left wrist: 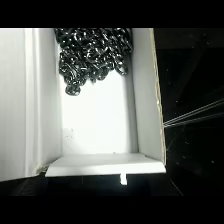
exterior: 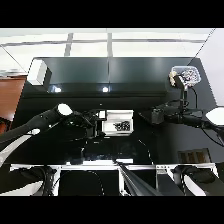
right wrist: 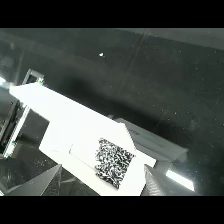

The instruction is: Fold the box and place the chain.

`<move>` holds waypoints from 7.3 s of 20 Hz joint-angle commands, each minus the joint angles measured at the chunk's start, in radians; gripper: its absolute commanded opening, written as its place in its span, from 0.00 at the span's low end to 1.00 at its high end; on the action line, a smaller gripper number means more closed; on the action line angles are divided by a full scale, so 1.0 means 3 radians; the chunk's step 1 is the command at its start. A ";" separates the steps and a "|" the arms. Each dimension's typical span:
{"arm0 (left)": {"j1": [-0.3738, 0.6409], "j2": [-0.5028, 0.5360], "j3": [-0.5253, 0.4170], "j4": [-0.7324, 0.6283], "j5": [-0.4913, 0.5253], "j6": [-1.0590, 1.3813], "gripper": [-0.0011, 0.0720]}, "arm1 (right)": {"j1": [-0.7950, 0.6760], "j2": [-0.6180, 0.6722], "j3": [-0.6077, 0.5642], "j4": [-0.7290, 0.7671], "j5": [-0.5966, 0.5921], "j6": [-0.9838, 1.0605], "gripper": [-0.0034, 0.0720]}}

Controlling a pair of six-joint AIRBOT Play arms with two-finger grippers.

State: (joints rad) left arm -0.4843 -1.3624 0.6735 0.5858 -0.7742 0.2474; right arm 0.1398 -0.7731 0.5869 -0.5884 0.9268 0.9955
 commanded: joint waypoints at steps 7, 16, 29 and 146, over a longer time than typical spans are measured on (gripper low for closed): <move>-0.0013 -0.0045 0.0056 -0.0086 0.0024 0.0032 0.53 | -0.0001 -0.0001 -0.0001 0.0000 -0.0083 0.0000 0.81; -0.0011 -0.0045 0.0056 -0.0086 0.0024 0.0032 0.53 | 0.0294 -0.0490 0.0004 0.0582 -0.1241 0.0284 0.97; -0.0011 -0.0045 0.0056 -0.0086 0.0024 0.0032 0.54 | 0.0600 -0.0888 0.0225 0.0385 -0.0266 -0.2106 0.96; -0.0011 -0.0045 0.0056 -0.0088 0.0023 0.0032 0.54 | 0.0841 -0.1738 0.0393 0.0196 -0.0046 0.0758 0.06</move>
State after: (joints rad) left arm -0.4885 -1.3758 0.6899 0.5598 -0.7654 0.2562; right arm 0.3950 -1.2945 0.7033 -0.5297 0.9062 1.2243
